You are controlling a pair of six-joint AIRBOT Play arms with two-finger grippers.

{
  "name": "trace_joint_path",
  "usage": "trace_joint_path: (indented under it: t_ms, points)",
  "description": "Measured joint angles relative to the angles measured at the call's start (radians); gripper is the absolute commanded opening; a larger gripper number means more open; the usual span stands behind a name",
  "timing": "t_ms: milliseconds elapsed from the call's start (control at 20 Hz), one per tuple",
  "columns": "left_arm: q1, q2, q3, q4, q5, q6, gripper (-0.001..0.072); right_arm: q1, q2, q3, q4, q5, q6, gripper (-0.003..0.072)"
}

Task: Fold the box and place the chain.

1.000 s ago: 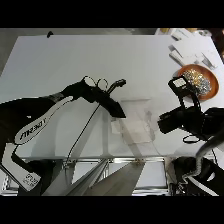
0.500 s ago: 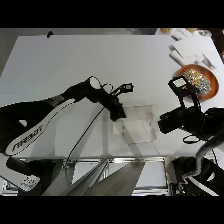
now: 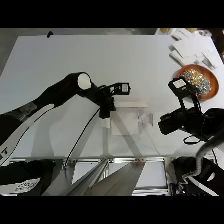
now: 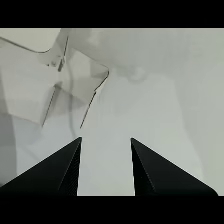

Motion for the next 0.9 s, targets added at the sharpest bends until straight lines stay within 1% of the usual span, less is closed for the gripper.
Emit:
trace_joint_path:
  t_ms: [50, 150, 300, 550, 900]
  points:
    - [-0.003, 0.012, -0.043, -0.011, 0.031, 0.025, -0.0005, 0.000, 0.000, 0.000, 0.005, 0.005, 0.000, 0.0339]
    - [-0.006, 0.027, -0.117, -0.076, 0.085, 0.095, -0.0004, 0.000, 0.000, 0.000, 0.012, 0.011, 0.000, 0.0339]
    - [-0.008, 0.037, -0.178, -0.163, 0.156, 0.194, -0.0002, 0.000, 0.000, 0.000, 0.017, 0.018, 0.000, 0.0339]
    - [-0.009, 0.041, -0.208, -0.217, 0.201, 0.299, 0.0003, 0.000, 0.000, 0.000, 0.019, 0.019, 0.000, 0.0339]
    - [-0.009, 0.035, -0.215, -0.215, 0.224, 0.363, 0.0003, 0.000, 0.000, 0.000, 0.020, 0.017, 0.000, 0.0339]
